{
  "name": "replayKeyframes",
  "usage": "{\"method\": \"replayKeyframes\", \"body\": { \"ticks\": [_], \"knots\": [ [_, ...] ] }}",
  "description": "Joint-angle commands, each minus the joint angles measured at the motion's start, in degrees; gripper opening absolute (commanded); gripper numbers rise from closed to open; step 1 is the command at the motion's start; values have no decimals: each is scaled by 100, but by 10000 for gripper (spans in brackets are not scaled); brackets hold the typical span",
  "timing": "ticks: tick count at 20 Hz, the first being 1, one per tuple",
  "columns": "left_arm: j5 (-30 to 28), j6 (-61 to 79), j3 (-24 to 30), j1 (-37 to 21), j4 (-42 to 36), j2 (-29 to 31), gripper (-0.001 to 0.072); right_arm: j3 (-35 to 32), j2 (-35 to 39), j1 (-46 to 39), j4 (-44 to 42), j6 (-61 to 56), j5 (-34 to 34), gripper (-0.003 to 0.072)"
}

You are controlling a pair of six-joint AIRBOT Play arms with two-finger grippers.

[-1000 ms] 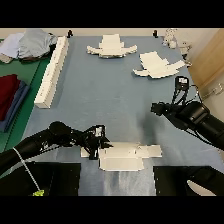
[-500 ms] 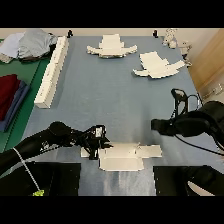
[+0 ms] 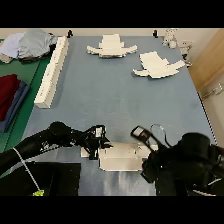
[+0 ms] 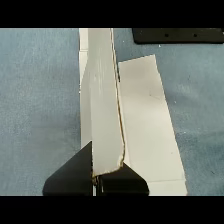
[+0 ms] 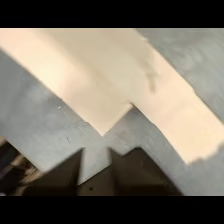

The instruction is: Fold the box.

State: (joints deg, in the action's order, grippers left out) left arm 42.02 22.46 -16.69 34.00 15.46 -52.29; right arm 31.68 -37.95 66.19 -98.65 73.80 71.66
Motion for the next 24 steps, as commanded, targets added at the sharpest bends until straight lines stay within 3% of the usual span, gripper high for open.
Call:
{"method": "replayKeyframes", "body": {
  "ticks": [1, 2, 3, 8, 11, 14, 20, 24],
  "knots": [
    [0, 2, 2, -7, 0, -2, 14, -535, 2, 1082, 581, 1156, -1095, 567],
    [0, 2, 2, -7, 0, -2, 14, -662, -37, 1228, 837, 1193, -1405, 651],
    [4, 2, 2, -7, 0, -2, 14, -739, -120, 1320, 1128, 1215, -1639, 680],
    [0, 2, 2, -7, 0, -2, 14, -758, -879, 1346, 1665, 1637, -2260, 680],
    [2, 2, 2, -7, 0, -2, 14, -754, -1163, 1357, 2011, 1314, -2457, 679],
    [0, 2, 2, -7, -2, -2, 14, -570, -1137, 1357, 2533, 715, -2262, 679],
    [0, 2, 2, -7, -2, -2, 14, -291, -914, 1357, 2555, 302, -1810, 679],
    [2, 2, 2, -7, -2, -2, 14, -190, -793, 1357, 2981, -833, -1460, 676]
  ]
}}
